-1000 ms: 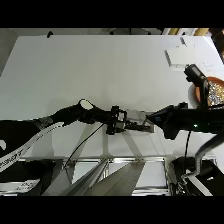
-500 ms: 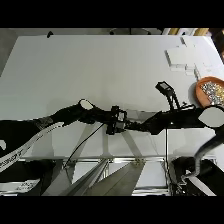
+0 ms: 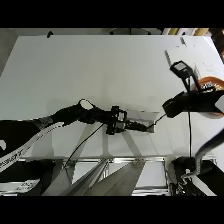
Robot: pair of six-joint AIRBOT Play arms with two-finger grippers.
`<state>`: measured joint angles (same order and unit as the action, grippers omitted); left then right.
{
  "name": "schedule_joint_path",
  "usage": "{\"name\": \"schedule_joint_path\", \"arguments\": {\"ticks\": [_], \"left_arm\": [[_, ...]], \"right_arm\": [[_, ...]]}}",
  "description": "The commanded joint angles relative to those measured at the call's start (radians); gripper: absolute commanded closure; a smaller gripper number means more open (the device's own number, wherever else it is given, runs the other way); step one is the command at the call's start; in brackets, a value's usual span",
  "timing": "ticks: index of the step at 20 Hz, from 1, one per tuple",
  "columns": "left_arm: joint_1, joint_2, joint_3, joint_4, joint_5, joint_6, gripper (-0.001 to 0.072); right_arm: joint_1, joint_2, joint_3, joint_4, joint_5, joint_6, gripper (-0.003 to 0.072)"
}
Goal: Fold the box and place the chain.
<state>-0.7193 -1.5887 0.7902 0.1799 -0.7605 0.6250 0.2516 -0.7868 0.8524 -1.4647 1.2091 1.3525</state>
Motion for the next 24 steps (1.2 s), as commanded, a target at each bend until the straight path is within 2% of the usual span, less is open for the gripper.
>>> {"name": "schedule_joint_path", "arguments": {"ticks": [1, 5, 10, 13, 19, 20, 21, 24], "left_arm": [[0.001, 0.000, 0.000, 0.000, 0.000, 0.000, 0.0641], [0.001, 0.000, 0.000, 0.000, 0.000, 0.000, 0.0641], [0.001, 0.000, 0.000, 0.000, 0.000, 0.000, 0.0641], [0.001, 0.000, 0.000, 0.000, 0.000, 0.000, 0.0641], [0.001, 0.000, 0.000, 0.000, 0.000, 0.000, 0.0641], [0.001, 0.000, 0.000, 0.000, 0.000, 0.000, 0.0641], [0.001, 0.000, 0.000, 0.000, 0.000, 0.000, 0.0641], [0.001, 0.000, 0.000, 0.000, 0.000, 0.000, 0.0641]], "right_arm": [[-0.159, -0.061, 0.024, -0.102, 0.006, 0.038, 0.0394], [-0.295, -0.195, 0.023, -0.101, -0.003, 0.038, 0.0396], [-0.298, -0.337, -0.012, -0.065, -0.111, 0.038, 0.0396], [-0.298, -0.388, -0.042, -0.065, -0.159, 0.038, 0.0396], [-0.298, -0.469, -0.047, -0.038, -0.169, 0.039, 0.0396], [-0.298, -0.477, -0.051, -0.038, -0.169, 0.049, 0.0407], [-0.298, -0.485, -0.058, -0.045, -0.171, 0.077, 0.0454], [-0.298, -0.504, -0.082, -0.046, -0.186, 0.106, 0.0460]]}}
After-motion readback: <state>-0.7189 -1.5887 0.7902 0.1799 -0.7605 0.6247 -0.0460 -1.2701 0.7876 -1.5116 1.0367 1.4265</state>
